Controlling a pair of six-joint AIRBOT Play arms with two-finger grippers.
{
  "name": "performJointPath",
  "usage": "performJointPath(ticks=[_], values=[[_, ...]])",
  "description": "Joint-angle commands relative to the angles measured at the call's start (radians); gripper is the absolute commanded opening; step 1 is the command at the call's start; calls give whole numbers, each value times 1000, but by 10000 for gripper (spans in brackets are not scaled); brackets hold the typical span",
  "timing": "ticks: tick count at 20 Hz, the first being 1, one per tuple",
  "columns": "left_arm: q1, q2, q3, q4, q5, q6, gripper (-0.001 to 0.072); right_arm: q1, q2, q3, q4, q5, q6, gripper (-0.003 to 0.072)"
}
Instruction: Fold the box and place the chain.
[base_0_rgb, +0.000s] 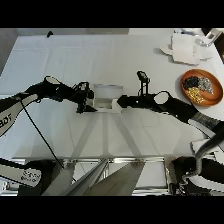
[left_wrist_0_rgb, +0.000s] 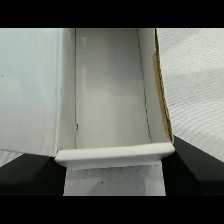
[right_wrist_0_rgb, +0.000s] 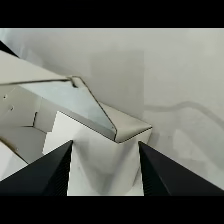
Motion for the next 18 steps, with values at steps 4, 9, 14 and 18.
performJointPath(ticks=[4, 9, 14, 18], values=[[0, 0, 1, 0, 0, 0, 154, 25, -21, 1, -74, -28, 3, 455], [0, 0, 1, 0, 0, 0, 154, 61, -37, 1, -78, -84, 3, 448], [0, 0, 1, 0, 0, 0, 154, 61, -35, 6, -100, -84, 3, 435], [0, 0, 1, 0, 0, 0, 154, 61, -35, 84, -190, 3, 28, 435]])
